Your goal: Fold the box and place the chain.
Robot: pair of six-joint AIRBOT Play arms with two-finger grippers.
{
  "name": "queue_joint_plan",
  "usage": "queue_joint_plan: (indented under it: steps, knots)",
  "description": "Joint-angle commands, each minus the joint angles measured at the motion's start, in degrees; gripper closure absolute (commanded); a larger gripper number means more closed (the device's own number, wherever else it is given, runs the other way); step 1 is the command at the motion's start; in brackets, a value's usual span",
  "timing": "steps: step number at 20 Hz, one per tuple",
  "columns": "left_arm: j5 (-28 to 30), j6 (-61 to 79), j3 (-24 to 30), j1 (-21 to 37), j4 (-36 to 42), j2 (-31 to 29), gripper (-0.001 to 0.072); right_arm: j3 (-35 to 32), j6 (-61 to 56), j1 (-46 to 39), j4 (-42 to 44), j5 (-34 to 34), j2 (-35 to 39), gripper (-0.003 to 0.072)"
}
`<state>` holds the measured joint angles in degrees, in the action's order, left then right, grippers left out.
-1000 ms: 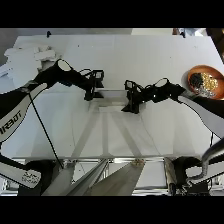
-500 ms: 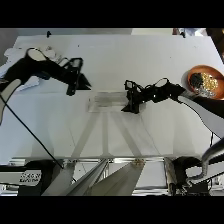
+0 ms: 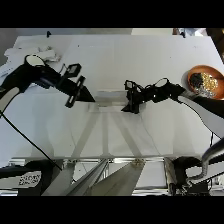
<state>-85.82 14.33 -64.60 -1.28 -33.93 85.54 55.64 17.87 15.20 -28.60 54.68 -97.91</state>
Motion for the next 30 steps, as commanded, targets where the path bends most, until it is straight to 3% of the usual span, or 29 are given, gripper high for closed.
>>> queue_joint_plan:
  steps: [1,3,6,12,20,23,27,29,30]
  knots:
    - [7.8,2.1,0.8,-4.4,7.8,0.1,0.0698,0.1,0.0,0.0,0.0,0.0,0.0,0.0252]
    - [19.6,4.8,0.8,-5.8,12.3,1.2,0.0698,0.1,0.0,0.0,0.0,0.0,0.0,0.0252]
    - [36.3,4.7,0.8,-7.4,13.0,3.8,0.0698,0.1,0.0,0.0,0.0,0.0,0.0,0.0252]
    - [41.9,1.9,0.8,-7.5,12.9,10.5,0.0697,0.1,0.0,0.0,0.0,0.0,0.0,0.0252]
    - [40.3,-2.4,0.8,-7.3,12.6,12.0,0.0697,0.1,0.0,0.0,0.0,0.0,0.0,0.0252]
    - [34.8,-2.4,0.8,-6.3,12.6,8.5,0.0697,0.1,0.0,0.0,0.0,0.0,0.0,0.0252]
    - [21.9,-2.0,0.8,-1.3,11.4,2.1,0.0674,0.1,0.0,0.0,0.0,0.0,0.0,0.0252]
    - [18.4,-2.0,0.8,1.0,6.8,-1.1,0.0369,0.1,0.0,0.0,0.0,0.0,0.0,0.0252]
    - [17.6,-2.2,0.9,1.8,3.5,-2.4,0.0261,0.1,0.0,0.0,0.0,0.0,0.0,0.0252]
